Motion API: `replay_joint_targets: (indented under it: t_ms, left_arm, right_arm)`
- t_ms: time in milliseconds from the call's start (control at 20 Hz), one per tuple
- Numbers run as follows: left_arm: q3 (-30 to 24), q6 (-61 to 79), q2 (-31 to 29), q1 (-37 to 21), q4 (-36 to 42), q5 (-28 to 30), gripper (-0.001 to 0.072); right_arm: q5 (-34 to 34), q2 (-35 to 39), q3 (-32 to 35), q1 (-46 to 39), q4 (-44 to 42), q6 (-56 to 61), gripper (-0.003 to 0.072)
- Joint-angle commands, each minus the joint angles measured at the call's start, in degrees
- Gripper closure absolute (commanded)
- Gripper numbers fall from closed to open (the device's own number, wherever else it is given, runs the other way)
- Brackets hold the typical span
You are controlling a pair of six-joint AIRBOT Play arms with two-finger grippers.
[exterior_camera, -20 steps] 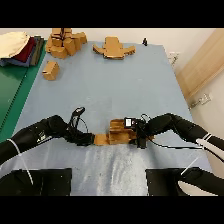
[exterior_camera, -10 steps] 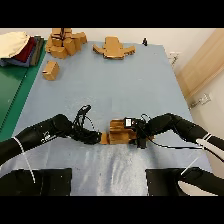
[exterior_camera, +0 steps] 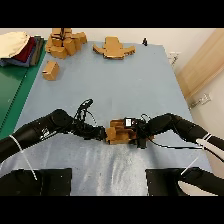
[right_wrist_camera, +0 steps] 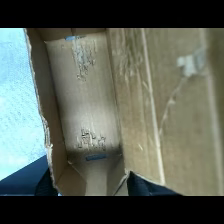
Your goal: Fold the box.
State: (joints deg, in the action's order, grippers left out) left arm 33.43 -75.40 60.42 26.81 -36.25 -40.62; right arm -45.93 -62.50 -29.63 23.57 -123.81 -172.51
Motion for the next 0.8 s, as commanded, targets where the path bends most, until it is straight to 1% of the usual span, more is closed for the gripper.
replay_joint_targets:
  t_ms: [0,100,350,400,500,550,650,750]
  left_arm:
    - [0.2,0.3,0.0,0.0,1.5,0.1,0.0285]
    - [0.2,3.5,0.0,0.0,2.6,0.8,0.0286]
    - [0.2,3.4,0.1,0.0,3.5,4.2,0.0285]
    - [0.2,3.3,0.4,0.0,4.3,4.0,0.0285]
    - [0.7,3.3,0.8,2.0,4.4,3.9,0.0285]
    - [1.4,2.8,1.1,3.7,3.5,5.0,0.0285]
    - [3.7,-4.5,2.7,6.7,-2.8,6.9,0.0285]
    - [7.1,-16.1,5.6,9.2,-13.0,5.2,0.0286]
  right_arm:
    - [0.0,0.0,-0.1,0.1,0.0,0.0,0.0182]
    - [0.0,0.0,-0.1,0.1,0.0,0.0,0.0182]
    - [0.0,0.0,-0.1,0.1,0.0,0.0,0.0182]
    - [0.0,0.0,-0.1,0.1,0.0,0.0,0.0182]
    - [0.0,0.0,-0.1,0.1,0.0,0.0,0.0182]
    - [0.0,0.0,-0.1,0.1,0.0,0.0,0.0182]
    - [0.0,0.0,0.0,0.1,0.0,0.0,0.0182]
    - [0.0,0.0,-0.1,0.1,0.0,0.0,0.0182]
